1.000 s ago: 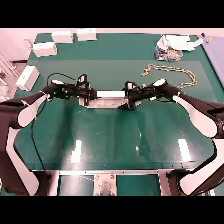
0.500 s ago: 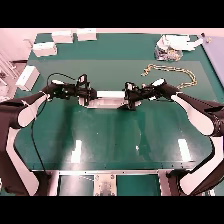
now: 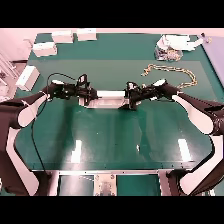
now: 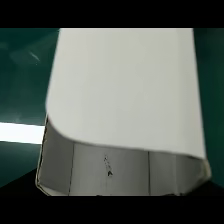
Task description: Fold the box and place the chain.
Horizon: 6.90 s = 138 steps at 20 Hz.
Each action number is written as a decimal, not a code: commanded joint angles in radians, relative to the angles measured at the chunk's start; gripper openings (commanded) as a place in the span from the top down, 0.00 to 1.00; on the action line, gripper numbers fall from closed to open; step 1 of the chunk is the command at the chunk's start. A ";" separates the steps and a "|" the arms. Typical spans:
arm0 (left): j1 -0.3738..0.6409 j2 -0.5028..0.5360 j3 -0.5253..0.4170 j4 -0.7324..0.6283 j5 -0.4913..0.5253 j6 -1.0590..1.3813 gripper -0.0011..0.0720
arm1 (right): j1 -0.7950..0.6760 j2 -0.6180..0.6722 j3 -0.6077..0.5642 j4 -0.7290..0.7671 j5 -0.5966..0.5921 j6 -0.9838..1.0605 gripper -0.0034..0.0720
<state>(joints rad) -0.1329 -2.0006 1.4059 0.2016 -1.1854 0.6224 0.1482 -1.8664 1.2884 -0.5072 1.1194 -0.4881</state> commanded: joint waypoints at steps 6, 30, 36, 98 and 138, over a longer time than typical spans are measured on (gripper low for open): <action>0.001 0.000 0.000 0.000 0.000 0.007 0.96 | 0.010 -0.003 0.018 0.001 0.000 -0.003 0.14; 0.001 0.000 0.000 0.000 0.001 0.008 0.96 | 0.020 -0.016 0.018 -0.037 -0.003 -0.006 0.32; 0.001 0.000 0.000 0.000 0.008 0.008 0.96 | 0.020 -0.016 0.018 -0.036 -0.003 -0.007 0.32; 0.104 0.488 -0.325 0.031 -0.141 -0.205 0.97 | 0.021 -0.016 0.017 -0.035 0.000 -0.006 0.32; -0.046 0.322 -0.247 -0.133 0.318 -0.086 0.97 | 0.021 -0.016 0.017 -0.035 0.000 -0.006 0.32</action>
<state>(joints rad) -0.1795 -1.6783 1.1561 0.0841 -0.9138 0.5079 0.1684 -1.8820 1.3052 -0.5423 1.1194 -0.4942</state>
